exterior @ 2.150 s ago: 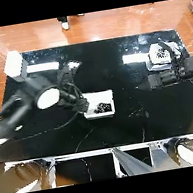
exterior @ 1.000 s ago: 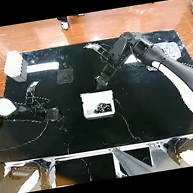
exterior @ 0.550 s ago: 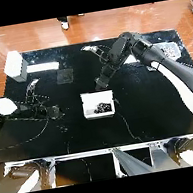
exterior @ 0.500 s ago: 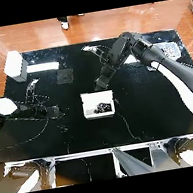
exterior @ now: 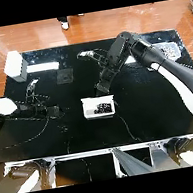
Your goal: Fold the box and place the chain.
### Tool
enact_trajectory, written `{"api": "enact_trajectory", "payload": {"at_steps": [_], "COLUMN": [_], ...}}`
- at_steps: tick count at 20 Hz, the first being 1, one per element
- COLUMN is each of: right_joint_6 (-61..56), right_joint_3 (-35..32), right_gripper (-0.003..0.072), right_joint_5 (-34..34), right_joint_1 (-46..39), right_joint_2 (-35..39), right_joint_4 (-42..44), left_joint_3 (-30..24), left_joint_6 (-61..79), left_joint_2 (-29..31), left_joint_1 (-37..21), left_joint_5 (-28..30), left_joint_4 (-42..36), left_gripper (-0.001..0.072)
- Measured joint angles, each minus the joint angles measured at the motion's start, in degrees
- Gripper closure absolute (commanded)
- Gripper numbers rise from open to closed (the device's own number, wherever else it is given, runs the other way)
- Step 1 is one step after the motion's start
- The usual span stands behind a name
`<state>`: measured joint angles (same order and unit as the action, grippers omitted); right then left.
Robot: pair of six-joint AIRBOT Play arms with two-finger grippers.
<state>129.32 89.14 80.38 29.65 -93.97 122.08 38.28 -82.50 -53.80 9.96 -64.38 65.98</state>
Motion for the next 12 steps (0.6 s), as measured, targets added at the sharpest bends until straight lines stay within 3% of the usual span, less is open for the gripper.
{"api": "enact_trajectory", "payload": {"at_steps": [12], "right_joint_6": [-2.7], "right_joint_3": [0.0], "right_gripper": [-0.0006], "right_joint_5": [1.9], "right_joint_1": [7.2], "right_joint_2": [1.3], "right_joint_4": [-11.8], "left_joint_3": [0.0], "left_joint_6": [-1.8], "left_joint_2": [0.0], "left_joint_1": [0.0], "left_joint_5": [-0.2], "left_joint_4": [0.0], "left_gripper": [0.0072]}}
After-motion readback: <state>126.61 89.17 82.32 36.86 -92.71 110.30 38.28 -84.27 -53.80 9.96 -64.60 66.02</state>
